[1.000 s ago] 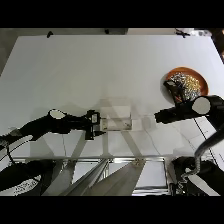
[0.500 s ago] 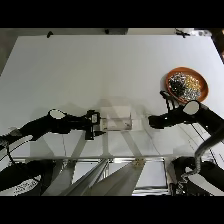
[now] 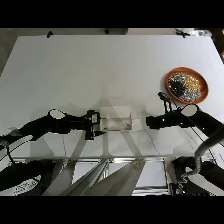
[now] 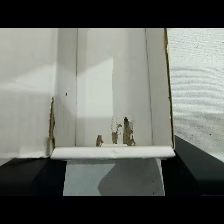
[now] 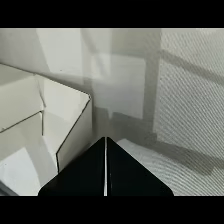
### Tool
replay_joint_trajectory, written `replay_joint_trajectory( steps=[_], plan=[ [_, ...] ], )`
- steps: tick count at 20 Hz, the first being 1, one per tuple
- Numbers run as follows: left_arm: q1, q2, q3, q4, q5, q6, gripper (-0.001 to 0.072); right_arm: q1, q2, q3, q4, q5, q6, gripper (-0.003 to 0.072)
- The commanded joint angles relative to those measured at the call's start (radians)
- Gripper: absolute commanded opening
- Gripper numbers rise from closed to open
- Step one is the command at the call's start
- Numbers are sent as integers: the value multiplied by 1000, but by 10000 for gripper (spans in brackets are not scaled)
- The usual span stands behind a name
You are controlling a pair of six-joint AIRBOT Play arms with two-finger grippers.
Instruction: Fold the box and place the chain.
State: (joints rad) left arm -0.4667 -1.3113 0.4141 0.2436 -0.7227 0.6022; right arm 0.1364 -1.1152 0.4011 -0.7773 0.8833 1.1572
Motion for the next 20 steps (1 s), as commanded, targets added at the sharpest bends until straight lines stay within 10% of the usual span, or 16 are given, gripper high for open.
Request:
replay_joint_trajectory(
  steps=[1,5,10,20],
  plan=[
    [1,-1,1,0,0,0,112,0,-1,-27,75,8,-78,8],
    [1,-1,1,0,0,0,112,0,0,-27,245,21,-191,13],
    [1,-1,1,0,0,0,112,0,3,-18,223,22,-198,251],
    [1,-1,1,0,0,0,112,15,4,75,233,129,-196,277]
  ],
)
